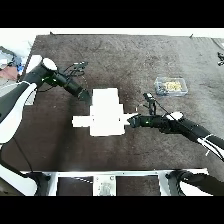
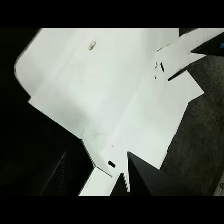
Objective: Fold the box and place the chain.
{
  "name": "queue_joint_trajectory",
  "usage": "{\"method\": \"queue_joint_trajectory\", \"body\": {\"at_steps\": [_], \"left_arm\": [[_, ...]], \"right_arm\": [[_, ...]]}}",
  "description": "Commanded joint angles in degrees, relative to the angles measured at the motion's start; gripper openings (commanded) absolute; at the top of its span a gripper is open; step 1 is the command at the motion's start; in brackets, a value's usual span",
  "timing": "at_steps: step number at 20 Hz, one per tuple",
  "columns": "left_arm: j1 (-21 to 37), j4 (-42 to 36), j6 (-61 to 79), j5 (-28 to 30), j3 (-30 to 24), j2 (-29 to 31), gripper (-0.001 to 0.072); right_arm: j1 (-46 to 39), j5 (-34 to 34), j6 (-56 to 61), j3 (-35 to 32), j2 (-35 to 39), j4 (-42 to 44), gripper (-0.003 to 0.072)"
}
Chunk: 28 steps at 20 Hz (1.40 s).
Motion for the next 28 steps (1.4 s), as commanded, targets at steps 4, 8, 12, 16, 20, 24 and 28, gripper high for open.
{"method": "queue_joint_trajectory", "body": {"at_steps": [4, 8, 12, 16, 20, 24, 28], "left_arm": [[-2.6, 4.1, -2.9, -1.4, 3.0, -3.1, 0.0417], [-4.7, 7.8, -4.5, 0.1, 4.1, -3.2, 0.0435], [-4.7, 3.0, -3.8, -4.3, 4.1, -5.3, 0.0436], [-4.7, 0.6, -3.8, -5.3, 4.2, -6.0, 0.0417], [-4.7, 1.2, -4.3, -7.5, 4.2, -6.5, 0.0416], [-4.7, 0.5, -4.3, -7.2, 4.2, -6.5, 0.0416], [-4.7, 0.0, -3.9, -7.1, 4.2, -6.5, 0.0414]], "right_arm": [[0.0, 0.0, 0.0, 0.0, 0.0, 0.0, 0.0008], [0.0, 0.0, 0.0, 0.0, 0.0, 0.0, 0.0008], [0.0, 0.0, 0.0, 0.0, 0.0, 0.0, 0.0008], [0.0, 0.0, 0.0, 0.0, 0.0, -0.7, 0.0008], [0.0, 0.0, 0.0, 0.0, 0.0, -0.9, 0.0008], [0.0, -1.3, 0.0, 0.0, 0.0, -0.9, 0.0008], [0.0, -1.3, 0.0, 0.0, 0.0, -0.8, 0.0008]]}}
